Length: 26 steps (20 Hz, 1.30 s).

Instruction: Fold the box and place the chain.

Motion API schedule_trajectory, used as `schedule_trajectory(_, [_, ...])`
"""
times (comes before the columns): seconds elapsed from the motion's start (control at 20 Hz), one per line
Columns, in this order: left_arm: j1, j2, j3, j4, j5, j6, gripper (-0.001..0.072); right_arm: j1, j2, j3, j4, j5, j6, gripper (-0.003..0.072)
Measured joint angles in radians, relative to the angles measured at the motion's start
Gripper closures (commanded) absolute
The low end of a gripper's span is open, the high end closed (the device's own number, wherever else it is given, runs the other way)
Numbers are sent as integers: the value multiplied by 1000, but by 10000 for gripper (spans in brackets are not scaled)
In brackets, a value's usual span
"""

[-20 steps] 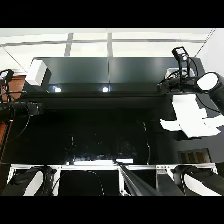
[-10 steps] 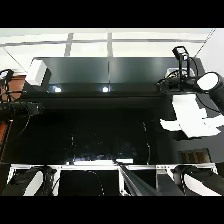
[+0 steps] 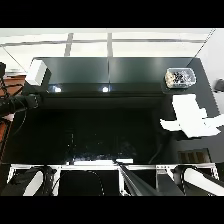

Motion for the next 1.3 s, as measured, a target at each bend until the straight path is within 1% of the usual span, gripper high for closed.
schedule_trajectory(0.05, [-1,-14,0,0,5,0,5,-86,-27,24,63,8,-32,-34])
schedule_trajectory(0.15, [-2,-37,0,3,12,0,5,-237,-95,82,232,60,-169,-33])
schedule_trajectory(0.25, [-2,-55,0,8,21,0,6,-342,-179,151,394,186,-367,-33])
schedule_trajectory(0.3, [-2,-63,0,8,26,0,6,-375,-227,185,450,280,-461,-33])
schedule_trajectory(0.35, [-2,-68,0,8,32,0,6,-395,-267,213,483,359,-530,-33])
schedule_trajectory(0.45, [-2,-80,0,9,44,0,6,-414,-342,253,502,494,-629,-32])
schedule_trajectory(0.5, [-2,-86,0,10,47,0,7,-415,-370,266,502,538,-665,-31])
schedule_trajectory(0.55, [-2,-90,0,10,50,0,6,-412,-390,275,503,568,-695,59])
schedule_trajectory(0.6, [-2,-94,0,11,50,0,6,-407,-404,283,507,598,-726,244])
schedule_trajectory(0.65, [-2,-97,0,11,53,0,6,-400,-415,290,510,620,-748,344])
schedule_trajectory(0.7, [-2,-99,0,11,56,0,6,-393,-421,294,510,639,-764,476])
schedule_trajectory(0.75, [-2,-101,0,11,57,0,6,-385,-426,298,509,659,-779,587])
schedule_trajectory(0.8, [-2,-102,0,11,57,0,7,-377,-427,300,504,674,-787,669])
schedule_trajectory(0.9, [-2,-103,0,11,58,0,7,-356,-412,303,504,702,-796,670])
schedule_trajectory(1.0, [-2,-104,0,11,62,0,8,-325,-360,286,530,715,-796,669])
schedule_trajectory(1.15, [-2,-104,0,11,64,0,7,-248,-210,202,643,688,-785,669])
schedule_trajectory(1.3, [-6,-106,0,3,60,0,8,-98,-13,63,727,632,-757,669])
